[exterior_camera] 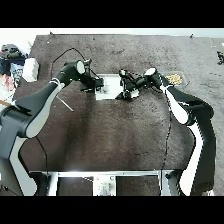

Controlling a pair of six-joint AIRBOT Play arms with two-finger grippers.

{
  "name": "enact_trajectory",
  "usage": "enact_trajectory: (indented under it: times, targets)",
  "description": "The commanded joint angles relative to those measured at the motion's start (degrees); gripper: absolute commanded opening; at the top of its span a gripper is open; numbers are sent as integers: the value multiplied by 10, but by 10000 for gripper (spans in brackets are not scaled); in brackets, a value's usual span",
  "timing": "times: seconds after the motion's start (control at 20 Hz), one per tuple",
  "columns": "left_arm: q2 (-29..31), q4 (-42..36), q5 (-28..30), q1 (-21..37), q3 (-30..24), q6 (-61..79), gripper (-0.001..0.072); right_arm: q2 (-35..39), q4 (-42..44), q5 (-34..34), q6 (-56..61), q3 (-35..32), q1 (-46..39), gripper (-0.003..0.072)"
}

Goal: Fold the box and place the chain.

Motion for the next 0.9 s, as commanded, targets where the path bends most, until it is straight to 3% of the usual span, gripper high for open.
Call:
enact_trajectory:
  times: [0.0,0.25,0.65,0.7,0.75,0.85]
  targets:
    - [-47,109,-92,-27,93,-74,352,0,0,0,0,0,0,507]
    - [-59,182,-100,-45,106,-105,350,0,0,0,0,0,0,507]
    - [-71,197,-89,-48,106,-99,342,0,0,0,0,0,0,508]
    - [-71,198,-88,-48,106,-99,221,0,0,0,0,0,0,508]
    - [-71,200,-84,-48,106,-99,164,0,0,0,0,0,0,508]
    - [-71,200,-76,-48,106,-101,164,0,0,0,0,0,0,508]
